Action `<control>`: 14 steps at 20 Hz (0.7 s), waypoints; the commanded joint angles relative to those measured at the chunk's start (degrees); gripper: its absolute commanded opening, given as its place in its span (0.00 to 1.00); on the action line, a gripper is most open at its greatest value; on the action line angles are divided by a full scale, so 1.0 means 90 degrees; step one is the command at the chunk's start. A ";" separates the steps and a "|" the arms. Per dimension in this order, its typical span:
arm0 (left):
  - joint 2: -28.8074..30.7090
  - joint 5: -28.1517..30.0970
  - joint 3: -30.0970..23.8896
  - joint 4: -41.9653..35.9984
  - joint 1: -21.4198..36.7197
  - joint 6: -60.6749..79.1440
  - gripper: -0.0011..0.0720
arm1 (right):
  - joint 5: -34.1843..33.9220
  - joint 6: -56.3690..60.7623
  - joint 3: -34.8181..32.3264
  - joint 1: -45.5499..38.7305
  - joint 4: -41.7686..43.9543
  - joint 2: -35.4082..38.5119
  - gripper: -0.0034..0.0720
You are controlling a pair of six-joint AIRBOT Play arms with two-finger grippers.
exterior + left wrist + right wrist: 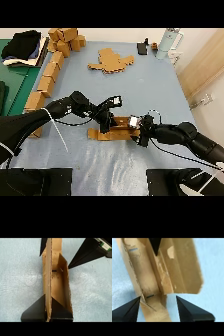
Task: Fold the box.
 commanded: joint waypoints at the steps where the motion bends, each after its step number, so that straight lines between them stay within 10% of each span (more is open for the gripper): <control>1: -0.0002 0.0000 -0.0005 0.0000 0.0000 0.0000 0.03 | -0.0007 -0.1413 -0.0002 -0.0401 0.1117 -0.0151 1.00; 14: -0.0002 0.0000 -0.0005 0.0000 0.0000 0.0000 0.03 | -0.1197 -0.2565 0.0588 -0.1008 0.2375 -0.1688 1.00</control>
